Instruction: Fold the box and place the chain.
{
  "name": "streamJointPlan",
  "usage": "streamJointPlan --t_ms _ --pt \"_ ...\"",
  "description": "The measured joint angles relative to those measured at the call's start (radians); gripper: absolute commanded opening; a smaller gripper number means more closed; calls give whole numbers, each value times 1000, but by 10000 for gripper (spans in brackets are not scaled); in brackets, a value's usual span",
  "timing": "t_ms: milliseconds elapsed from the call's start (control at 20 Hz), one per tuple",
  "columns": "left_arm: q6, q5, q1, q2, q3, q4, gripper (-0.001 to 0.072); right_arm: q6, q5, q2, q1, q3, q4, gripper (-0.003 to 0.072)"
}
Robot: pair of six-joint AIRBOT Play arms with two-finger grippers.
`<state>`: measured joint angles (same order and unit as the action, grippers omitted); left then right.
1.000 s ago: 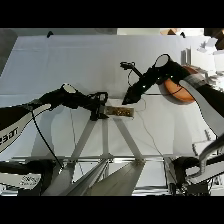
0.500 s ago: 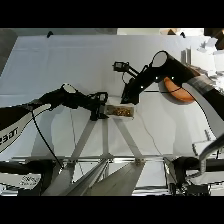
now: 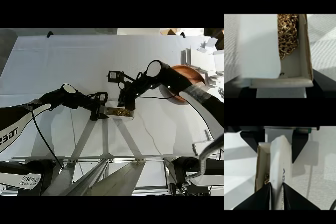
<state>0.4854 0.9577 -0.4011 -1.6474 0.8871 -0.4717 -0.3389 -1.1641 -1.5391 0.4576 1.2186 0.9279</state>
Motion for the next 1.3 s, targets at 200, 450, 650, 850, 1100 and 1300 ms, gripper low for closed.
streamJointPlan --t_ms 200,450,650,850,1100,1300 --pt "0 0 0 0 0 0 393 4 26 27 27 -17 29 97" --pt "3 7 0 0 0 -5 393 5 29 56 55 -24 39 102" --pt "-2 1 0 0 0 0 393 5 28 64 74 -42 26 236" --pt "-2 -1 0 0 0 0 393 0 39 65 79 -56 34 234" --pt "-2 -2 0 0 0 1 393 -6 90 69 89 -77 61 235" --pt "-2 -4 0 0 0 3 393 -39 167 95 121 -114 124 235"
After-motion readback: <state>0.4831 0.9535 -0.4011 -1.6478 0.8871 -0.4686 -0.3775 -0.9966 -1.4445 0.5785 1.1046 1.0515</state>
